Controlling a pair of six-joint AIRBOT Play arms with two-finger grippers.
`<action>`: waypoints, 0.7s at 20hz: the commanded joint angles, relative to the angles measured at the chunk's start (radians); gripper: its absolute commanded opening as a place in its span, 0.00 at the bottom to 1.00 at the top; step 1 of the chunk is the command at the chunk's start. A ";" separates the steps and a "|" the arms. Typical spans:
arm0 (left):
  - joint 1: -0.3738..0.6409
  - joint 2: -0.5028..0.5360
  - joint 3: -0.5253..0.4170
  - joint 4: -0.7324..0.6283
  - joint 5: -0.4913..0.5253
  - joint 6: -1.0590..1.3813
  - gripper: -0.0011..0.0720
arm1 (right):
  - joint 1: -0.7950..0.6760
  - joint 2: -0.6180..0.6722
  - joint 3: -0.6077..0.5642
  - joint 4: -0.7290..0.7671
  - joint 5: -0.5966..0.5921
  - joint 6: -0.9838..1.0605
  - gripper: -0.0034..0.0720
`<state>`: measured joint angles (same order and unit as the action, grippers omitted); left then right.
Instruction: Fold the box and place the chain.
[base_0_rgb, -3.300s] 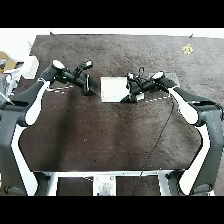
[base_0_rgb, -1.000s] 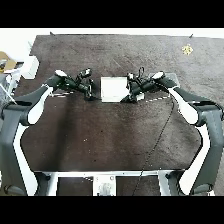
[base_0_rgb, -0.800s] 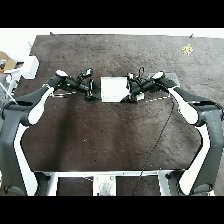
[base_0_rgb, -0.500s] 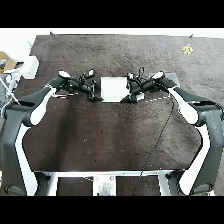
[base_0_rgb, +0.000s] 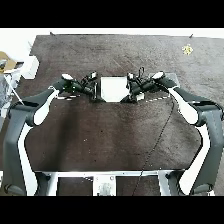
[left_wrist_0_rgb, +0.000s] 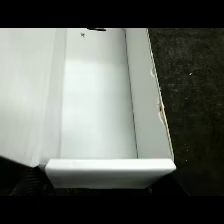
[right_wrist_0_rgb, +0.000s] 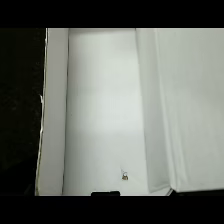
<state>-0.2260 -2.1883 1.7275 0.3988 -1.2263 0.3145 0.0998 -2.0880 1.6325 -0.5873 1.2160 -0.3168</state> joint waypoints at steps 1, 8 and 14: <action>-0.018 -0.004 0.000 -0.010 0.034 0.001 1.00 | 0.000 0.000 0.000 0.000 0.000 -0.001 0.56; -0.028 -0.014 0.000 -0.017 0.040 0.001 0.99 | 0.000 0.000 0.000 0.000 0.000 -0.001 0.56; -0.028 -0.014 0.000 -0.011 0.040 -0.003 0.99 | 0.000 0.000 0.000 0.000 0.000 -0.001 0.56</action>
<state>-0.2539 -2.2013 1.7279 0.3820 -1.1862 0.3153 0.0998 -2.0880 1.6325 -0.5873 1.2156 -0.3176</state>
